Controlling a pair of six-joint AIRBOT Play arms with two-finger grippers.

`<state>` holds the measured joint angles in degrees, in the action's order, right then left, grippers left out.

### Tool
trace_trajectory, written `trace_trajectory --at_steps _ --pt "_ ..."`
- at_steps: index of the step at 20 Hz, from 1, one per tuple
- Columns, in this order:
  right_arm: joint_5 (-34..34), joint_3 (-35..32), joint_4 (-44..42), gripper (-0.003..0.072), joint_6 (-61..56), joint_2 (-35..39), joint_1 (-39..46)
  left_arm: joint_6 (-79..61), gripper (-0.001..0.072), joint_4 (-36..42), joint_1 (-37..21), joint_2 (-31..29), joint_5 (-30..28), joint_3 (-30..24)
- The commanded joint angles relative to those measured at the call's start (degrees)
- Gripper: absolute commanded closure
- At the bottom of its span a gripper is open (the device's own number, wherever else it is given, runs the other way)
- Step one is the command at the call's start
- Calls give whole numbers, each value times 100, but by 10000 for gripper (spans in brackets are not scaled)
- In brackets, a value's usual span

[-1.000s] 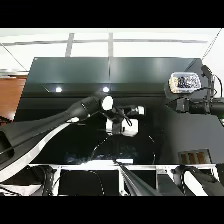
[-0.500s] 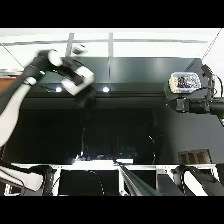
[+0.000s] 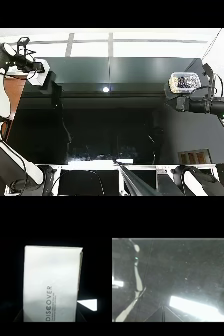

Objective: Fold the box and place the chain.

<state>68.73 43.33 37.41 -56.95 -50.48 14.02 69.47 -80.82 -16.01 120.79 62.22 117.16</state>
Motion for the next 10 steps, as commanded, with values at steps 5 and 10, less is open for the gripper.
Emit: trace_trajectory --at_steps 5,10 --pt "-195 -4 -31 668 -76 7 2 164 -6 -22 -22 313 -463 271" --pt "-17 -4 -28 668 -72 7 2 466 -5 -321 7 -640 0 275"
